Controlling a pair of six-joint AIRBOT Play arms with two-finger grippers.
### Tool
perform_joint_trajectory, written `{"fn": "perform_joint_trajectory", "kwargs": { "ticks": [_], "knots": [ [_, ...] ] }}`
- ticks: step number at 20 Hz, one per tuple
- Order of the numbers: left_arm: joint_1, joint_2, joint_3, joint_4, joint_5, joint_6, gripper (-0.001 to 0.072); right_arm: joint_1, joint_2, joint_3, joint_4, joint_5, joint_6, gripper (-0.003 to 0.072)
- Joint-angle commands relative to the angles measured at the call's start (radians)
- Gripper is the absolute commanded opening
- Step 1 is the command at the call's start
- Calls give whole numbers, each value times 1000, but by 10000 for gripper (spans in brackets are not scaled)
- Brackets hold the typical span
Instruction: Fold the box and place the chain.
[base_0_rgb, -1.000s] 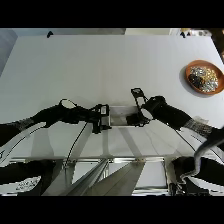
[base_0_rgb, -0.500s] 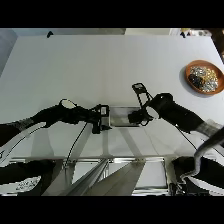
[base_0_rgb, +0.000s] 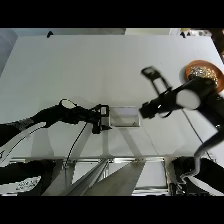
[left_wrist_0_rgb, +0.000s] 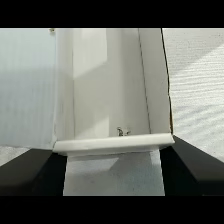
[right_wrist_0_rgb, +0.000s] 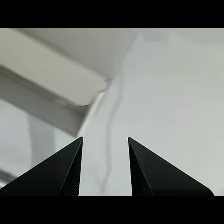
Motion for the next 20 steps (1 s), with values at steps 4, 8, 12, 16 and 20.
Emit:
{"fn": "perform_joint_trajectory", "kwargs": {
  "ticks": [4, 8, 12, 16, 20],
  "knots": [
    [0, 1, 1, 0, 1, 0, 152, -462, -151, 241, -68, -74, -187, 322],
    [0, 1, 1, 0, 0, 0, 152, -732, -388, 423, -47, -120, -187, 320],
    [0, 1, 1, 0, 1, 0, 152, -872, -578, 517, -47, -150, -228, 319],
    [0, 1, 1, 0, 1, 0, 152, -915, -716, 517, -47, -164, -244, 319],
    [0, 1, 1, 0, 1, 0, 152, -912, -790, 517, -2, -205, -283, 315]
  ]
}}
